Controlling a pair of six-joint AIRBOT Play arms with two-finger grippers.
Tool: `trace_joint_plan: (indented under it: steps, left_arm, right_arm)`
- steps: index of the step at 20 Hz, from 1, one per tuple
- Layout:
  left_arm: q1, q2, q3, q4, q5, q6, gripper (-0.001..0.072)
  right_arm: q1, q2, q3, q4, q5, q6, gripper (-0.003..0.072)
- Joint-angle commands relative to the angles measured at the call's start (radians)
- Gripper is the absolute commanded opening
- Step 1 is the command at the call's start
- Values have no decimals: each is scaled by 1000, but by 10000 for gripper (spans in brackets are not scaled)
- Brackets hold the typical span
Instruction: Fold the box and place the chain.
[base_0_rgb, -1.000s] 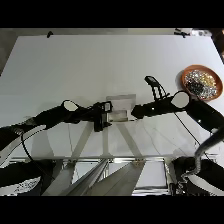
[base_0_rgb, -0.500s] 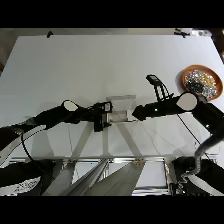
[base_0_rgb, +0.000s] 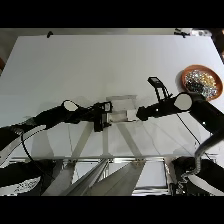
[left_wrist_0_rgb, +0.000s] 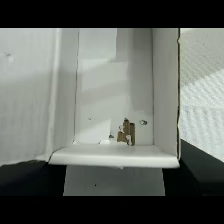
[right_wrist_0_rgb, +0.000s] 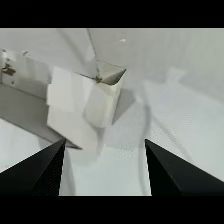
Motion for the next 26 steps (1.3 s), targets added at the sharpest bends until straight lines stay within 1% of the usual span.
trace_joint_plan:
  steps: [1,5,6,12,15,18,21,22,26]
  left_arm:
    - [0,0,0,0,1,0,152]
    - [0,0,0,0,0,0,152]
    - [0,0,0,0,1,0,152]
    - [0,0,0,0,0,0,152]
    - [0,0,0,0,0,0,152]
    - [0,0,0,0,1,0,152]
    - [0,0,0,0,1,0,152]
    - [0,0,0,0,1,0,152]
    - [0,0,0,0,1,0,152]
  right_arm:
    - [44,-57,8,-22,-58,38,554]
    - [83,-107,59,-23,-61,55,550]
    - [96,-124,72,-23,-62,56,537]
    - [140,-214,118,-61,-43,143,532]
    - [148,-220,134,-90,-35,201,522]
    - [148,-220,136,-137,6,272,501]
    - [174,-224,137,-182,-2,346,494]
    - [182,-231,140,-187,-2,363,477]
    - [209,-286,177,-220,17,432,458]
